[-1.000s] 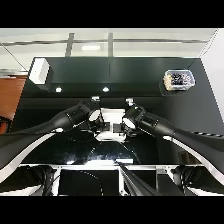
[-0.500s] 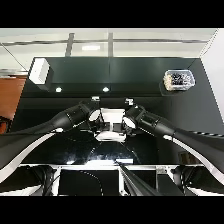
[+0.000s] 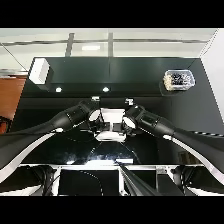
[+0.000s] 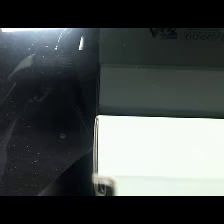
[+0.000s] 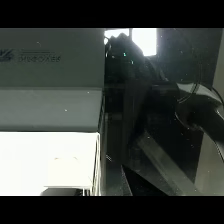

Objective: Fold the box and place the chain.

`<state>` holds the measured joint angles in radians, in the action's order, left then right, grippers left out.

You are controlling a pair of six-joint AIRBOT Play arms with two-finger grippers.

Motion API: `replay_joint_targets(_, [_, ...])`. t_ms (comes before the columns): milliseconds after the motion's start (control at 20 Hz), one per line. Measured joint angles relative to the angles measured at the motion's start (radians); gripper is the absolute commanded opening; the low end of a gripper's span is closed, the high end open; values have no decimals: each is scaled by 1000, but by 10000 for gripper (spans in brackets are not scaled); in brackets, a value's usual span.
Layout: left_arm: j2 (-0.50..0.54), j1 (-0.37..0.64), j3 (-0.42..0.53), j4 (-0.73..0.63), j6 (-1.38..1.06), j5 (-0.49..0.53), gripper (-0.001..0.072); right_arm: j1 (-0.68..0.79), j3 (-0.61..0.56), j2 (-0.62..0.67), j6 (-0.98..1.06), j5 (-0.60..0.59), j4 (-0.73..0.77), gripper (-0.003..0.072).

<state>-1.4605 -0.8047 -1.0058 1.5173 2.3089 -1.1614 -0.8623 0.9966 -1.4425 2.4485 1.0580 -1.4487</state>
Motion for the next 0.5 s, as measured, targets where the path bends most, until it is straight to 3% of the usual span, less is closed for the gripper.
replay_joint_targets(500, [0,0,0,0,0,0,31,0,0,-15,1,0,-2,244])
